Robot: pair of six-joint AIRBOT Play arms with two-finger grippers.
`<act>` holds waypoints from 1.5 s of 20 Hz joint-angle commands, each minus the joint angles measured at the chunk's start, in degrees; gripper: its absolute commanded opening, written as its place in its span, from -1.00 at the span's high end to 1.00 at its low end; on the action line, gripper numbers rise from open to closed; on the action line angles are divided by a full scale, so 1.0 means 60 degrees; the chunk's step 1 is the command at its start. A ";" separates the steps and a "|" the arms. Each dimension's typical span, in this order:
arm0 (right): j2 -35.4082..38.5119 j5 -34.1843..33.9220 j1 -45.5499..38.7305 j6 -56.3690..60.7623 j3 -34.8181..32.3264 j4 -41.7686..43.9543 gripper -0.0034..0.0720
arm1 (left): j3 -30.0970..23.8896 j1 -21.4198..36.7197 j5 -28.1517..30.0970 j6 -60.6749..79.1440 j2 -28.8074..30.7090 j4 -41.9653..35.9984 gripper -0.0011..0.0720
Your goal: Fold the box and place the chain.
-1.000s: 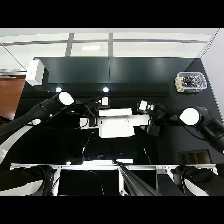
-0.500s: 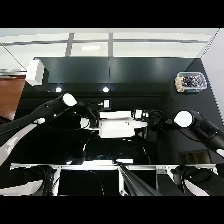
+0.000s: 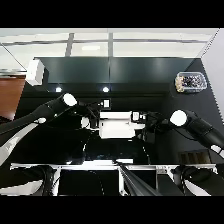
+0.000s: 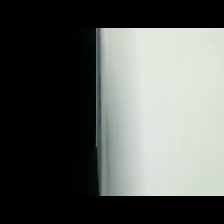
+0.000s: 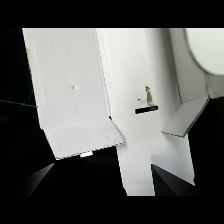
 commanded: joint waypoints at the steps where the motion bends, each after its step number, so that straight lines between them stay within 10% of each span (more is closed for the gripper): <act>1: -0.0259 -0.0066 0.0007 -0.0419 -0.0178 0.0780 -0.97 | -0.0007 -0.0007 -0.0117 -0.0007 -0.0007 0.0036 0.90; 8: -0.0612 -0.0543 0.0357 -0.0608 -0.0299 0.2732 -0.97 | -0.0007 -0.0007 -0.0073 -0.0007 -0.0011 0.0036 0.90; 21: -0.0601 -0.0066 0.0565 -0.2375 -0.0291 0.2200 -0.97 | -0.0007 -0.0007 -0.0076 -0.0007 -0.0011 0.0036 0.90; 30: -0.0375 -0.2011 0.0557 -0.2262 -0.0280 0.2386 -0.97 | -0.0007 -0.0007 -0.0117 -0.0011 -0.0011 0.0036 0.90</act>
